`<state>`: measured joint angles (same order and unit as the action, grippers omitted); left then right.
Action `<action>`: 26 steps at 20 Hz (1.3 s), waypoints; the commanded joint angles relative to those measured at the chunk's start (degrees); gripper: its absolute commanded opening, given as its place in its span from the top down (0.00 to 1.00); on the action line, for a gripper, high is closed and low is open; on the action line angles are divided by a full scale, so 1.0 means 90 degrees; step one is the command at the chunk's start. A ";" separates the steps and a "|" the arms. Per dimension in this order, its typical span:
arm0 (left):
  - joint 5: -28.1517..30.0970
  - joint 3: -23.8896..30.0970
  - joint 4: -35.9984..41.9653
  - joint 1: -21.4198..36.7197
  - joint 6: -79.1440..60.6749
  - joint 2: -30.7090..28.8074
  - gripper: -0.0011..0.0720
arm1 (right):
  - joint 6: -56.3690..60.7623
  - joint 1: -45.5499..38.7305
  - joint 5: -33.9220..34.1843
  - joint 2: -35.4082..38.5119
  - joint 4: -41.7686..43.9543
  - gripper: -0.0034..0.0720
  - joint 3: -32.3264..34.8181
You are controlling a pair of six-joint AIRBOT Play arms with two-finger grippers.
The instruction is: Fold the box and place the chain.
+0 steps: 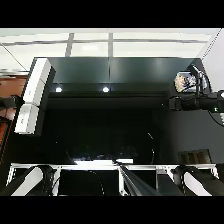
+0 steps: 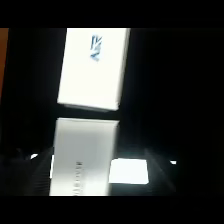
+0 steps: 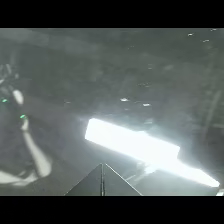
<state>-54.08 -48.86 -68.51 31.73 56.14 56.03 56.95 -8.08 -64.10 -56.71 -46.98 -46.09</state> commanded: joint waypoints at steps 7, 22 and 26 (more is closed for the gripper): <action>0.0843 0.1243 0.1333 -0.1962 -0.0549 -0.1685 0.96 | -0.0772 0.0000 0.3184 0.0000 -0.0474 0.94 0.0010; 0.3179 0.1734 0.1338 -0.3793 -0.0525 -0.1489 0.95 | -0.1287 0.0197 0.3553 0.0002 -0.0617 0.94 0.0670; 0.3055 0.1734 0.1338 -0.3789 -0.0527 -0.1486 0.95 | -0.1287 0.0197 0.3555 0.0002 -0.0617 0.94 0.0670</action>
<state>-26.28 -33.30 -56.49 -2.37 51.42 42.63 45.41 -6.33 -32.08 -56.71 -52.47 -40.10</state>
